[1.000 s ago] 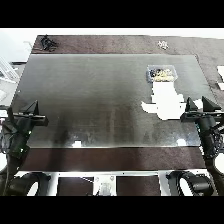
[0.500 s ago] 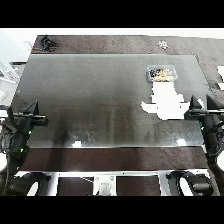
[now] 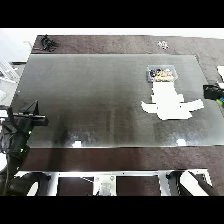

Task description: Fold the box and place the chain.

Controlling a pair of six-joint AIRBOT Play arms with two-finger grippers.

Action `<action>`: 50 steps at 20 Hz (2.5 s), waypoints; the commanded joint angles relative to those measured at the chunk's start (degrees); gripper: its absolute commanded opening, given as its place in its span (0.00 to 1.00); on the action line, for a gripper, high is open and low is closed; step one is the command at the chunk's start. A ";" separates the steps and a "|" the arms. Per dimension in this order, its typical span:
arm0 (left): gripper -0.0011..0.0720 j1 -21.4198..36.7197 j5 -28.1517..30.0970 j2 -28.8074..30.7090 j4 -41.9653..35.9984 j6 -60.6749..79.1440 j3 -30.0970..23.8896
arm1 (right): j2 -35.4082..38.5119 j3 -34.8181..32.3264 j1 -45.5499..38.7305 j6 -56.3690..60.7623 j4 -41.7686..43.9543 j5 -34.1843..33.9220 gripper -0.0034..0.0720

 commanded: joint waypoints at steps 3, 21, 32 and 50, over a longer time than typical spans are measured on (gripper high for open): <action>0.04 0.02 0.00 0.04 0.00 0.02 -0.02 | -22.03 25.18 -11.69 18.86 -18.53 31.02 0.80; 0.04 0.02 0.00 0.04 0.00 0.02 -0.02 | -59.74 66.79 -3.50 16.50 -28.17 59.25 0.74; 0.04 0.02 0.00 0.04 0.00 0.02 -0.02 | -61.61 65.20 -2.08 16.63 -25.70 64.22 0.62; 0.04 0.02 0.02 0.04 0.00 0.02 -0.02 | -59.67 59.36 0.50 12.17 -17.09 68.11 0.05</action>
